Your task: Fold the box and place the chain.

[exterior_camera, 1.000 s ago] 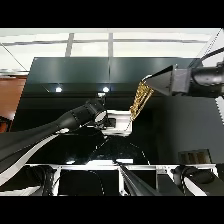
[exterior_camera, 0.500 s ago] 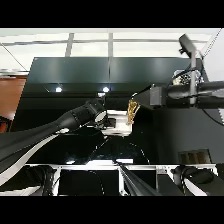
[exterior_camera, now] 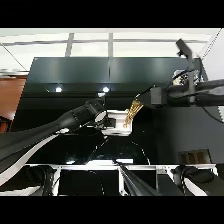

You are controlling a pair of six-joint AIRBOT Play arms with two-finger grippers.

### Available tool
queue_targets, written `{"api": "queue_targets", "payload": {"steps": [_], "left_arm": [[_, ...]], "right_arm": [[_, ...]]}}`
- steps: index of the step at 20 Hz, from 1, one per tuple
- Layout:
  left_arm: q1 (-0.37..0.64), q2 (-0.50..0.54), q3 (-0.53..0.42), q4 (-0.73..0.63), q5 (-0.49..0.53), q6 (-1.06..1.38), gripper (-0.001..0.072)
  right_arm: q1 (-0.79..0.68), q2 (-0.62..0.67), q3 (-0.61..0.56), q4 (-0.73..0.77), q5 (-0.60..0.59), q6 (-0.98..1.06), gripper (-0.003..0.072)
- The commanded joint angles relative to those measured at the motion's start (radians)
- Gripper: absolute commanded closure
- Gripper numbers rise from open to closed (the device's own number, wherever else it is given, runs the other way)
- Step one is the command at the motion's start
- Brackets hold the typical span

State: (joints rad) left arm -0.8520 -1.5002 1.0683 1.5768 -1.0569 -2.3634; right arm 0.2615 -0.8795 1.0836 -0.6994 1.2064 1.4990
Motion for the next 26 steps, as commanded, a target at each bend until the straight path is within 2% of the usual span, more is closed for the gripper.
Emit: {"api": "queue_targets", "payload": {"steps": [1, 5, 11, 15, 18, 22, 26], "left_arm": [[0.000, 0.000, 0.000, 0.000, 0.000, 0.000, 0.0683], [0.000, 0.000, 0.000, 0.000, 0.001, 0.000, 0.0683], [0.000, 0.000, 0.000, 0.000, 0.000, 0.000, 0.0683], [0.000, 0.000, 0.000, 0.000, 0.000, 0.000, 0.0683], [0.000, 0.000, 0.000, 0.000, 0.000, 0.000, 0.0683], [0.000, 0.000, 0.000, 0.000, 0.000, 0.000, 0.0683], [0.000, 0.000, 0.000, 0.000, 0.000, 0.000, 0.0683]], "right_arm": [[-0.060, 0.007, 0.074, -0.009, 0.097, 0.000, 0.0676], [-0.082, 0.008, 0.100, 0.001, 0.150, 0.001, 0.0676], [-0.079, 0.007, 0.100, 0.154, 0.163, -0.019, 0.0676], [-0.024, 0.002, 0.099, 0.148, 0.134, -0.018, 0.0676], [0.014, -0.016, 0.089, 0.066, 0.122, -0.014, 0.0677], [0.064, -0.018, -0.045, -0.032, 0.050, -0.011, 0.0676], [0.126, -0.019, -0.201, -0.039, -0.147, -0.016, 0.0676]]}}
